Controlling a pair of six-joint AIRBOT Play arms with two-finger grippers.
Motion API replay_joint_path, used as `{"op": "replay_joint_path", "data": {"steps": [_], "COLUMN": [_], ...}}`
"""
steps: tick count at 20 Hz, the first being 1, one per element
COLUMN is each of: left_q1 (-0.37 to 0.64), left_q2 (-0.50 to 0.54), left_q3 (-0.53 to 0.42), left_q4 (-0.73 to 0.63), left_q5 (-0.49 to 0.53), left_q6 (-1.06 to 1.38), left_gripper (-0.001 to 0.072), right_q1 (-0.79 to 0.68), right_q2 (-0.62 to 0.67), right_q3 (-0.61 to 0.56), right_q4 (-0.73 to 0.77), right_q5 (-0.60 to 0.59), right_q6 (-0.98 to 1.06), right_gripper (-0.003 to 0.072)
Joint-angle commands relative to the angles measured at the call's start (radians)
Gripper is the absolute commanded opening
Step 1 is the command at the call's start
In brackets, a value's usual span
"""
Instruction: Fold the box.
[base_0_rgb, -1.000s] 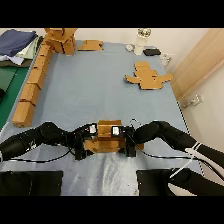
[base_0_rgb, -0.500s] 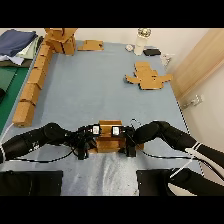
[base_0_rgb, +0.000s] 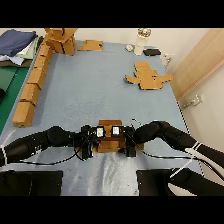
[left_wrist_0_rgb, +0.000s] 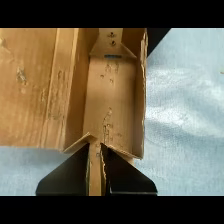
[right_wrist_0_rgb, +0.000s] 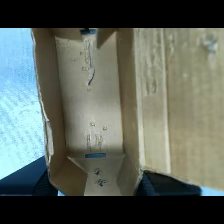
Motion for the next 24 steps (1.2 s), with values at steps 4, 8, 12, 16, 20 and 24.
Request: {"op": "replay_joint_path", "data": {"steps": [4,8,12,16,20,24], "left_q1": [-0.027,-0.027,-0.027,-0.027,-0.024,0.022], "left_q2": [0.0,-0.001,0.0,0.01,0.118,0.34], "left_q3": [0.0,0.0,0.0,0.0,0.0,0.0], "left_q4": [-0.029,-0.029,-0.029,0.029,0.309,0.651], "left_q5": [0.039,0.016,-0.004,-0.012,-0.01,-0.097], "left_q6": [0.002,0.002,0.002,-0.008,-0.245,-0.756], "left_gripper": [0.0312,0.0618,0.0616,0.0013,0.0012,0.0012], "right_q1": [0.0,0.0,0.0,0.0,0.0,0.0], "right_q2": [0.0,0.0,0.0,0.0,0.0,0.0], "right_q3": [0.0,0.0,0.0,0.0,0.0,0.0], "right_q4": [0.0,0.0,0.0,0.0,0.0,0.0], "right_q5": [0.0,0.0,0.0,0.0,0.0,0.0], "right_q6": [0.0,0.0,0.0,0.0,0.0,0.0], "right_gripper": [0.0555,0.0555,0.0555,0.0555,0.0555,0.0555]}}
